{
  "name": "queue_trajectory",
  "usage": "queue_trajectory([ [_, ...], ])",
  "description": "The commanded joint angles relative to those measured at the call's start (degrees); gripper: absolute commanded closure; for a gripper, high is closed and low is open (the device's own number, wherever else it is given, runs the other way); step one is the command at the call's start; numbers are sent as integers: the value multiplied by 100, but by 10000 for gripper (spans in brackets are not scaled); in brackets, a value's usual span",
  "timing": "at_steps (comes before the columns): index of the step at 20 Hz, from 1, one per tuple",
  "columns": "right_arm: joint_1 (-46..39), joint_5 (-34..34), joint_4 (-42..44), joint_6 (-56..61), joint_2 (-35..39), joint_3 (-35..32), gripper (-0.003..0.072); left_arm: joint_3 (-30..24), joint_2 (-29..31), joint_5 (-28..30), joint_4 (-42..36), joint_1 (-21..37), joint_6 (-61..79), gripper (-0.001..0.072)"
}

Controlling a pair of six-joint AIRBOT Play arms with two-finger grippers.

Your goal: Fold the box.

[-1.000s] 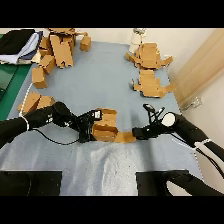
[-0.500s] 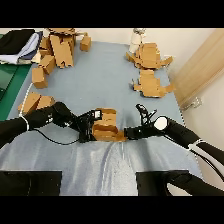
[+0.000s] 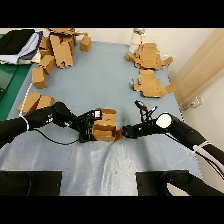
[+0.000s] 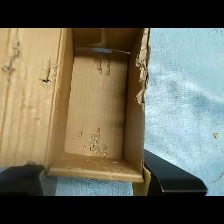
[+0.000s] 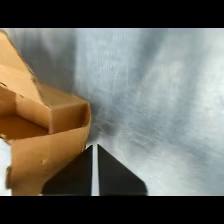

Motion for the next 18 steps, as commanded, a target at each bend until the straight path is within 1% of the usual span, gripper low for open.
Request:
queue_trajectory([
  [1, 4, 144, 179, 11, 61, 120, 572, 7, -2, 0, 4, 4, -2, 110],
  [3, 4, 138, 358, 9, 61, 122, 462, 7, -2, 2, 4, 4, -9, 110],
  [4, 4, 142, 459, 0, 63, 127, 441, 7, -2, 2, 4, 4, -9, 110],
  [6, 4, 144, 553, -9, 63, 153, 438, 7, -2, 0, 4, 4, -11, 110],
  [7, 4, 149, 557, -9, 63, 166, 390, 7, -2, 2, 4, 4, -9, 110],
  [8, 4, 160, 579, -11, 63, 188, 271, 7, -2, 2, 4, 4, -11, 110],
  [12, 4, 63, 627, -9, 37, 199, 268, 7, -2, 2, 4, 4, -13, 110],
  [18, 4, 17, 1296, -13, -468, 210, 269, 7, -2, 2, 4, 4, -13, 110],
])
